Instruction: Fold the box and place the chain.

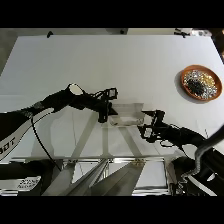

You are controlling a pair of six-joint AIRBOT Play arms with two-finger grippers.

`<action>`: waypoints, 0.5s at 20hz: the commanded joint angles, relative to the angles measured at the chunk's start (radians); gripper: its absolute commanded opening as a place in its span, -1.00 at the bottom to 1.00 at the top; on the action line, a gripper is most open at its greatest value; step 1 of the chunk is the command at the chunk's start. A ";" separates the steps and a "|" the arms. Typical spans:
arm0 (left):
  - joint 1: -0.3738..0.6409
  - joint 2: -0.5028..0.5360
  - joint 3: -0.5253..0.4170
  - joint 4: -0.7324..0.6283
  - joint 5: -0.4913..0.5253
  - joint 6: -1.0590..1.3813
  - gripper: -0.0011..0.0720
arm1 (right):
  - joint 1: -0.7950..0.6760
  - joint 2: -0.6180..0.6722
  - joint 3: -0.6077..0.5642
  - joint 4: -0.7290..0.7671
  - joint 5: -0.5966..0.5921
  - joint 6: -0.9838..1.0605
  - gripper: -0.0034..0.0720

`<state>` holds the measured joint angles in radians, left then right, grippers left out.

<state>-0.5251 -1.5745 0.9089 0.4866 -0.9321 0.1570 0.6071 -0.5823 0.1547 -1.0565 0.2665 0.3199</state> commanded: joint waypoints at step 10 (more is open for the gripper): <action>0.000 0.000 0.000 0.000 0.000 0.000 -0.93 | -0.190 -0.053 0.001 0.238 0.077 -0.270 0.85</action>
<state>-0.5251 -1.5745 0.9089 0.4862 -0.9314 0.1562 0.4450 -0.6205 0.1551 -0.8639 0.3264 0.1055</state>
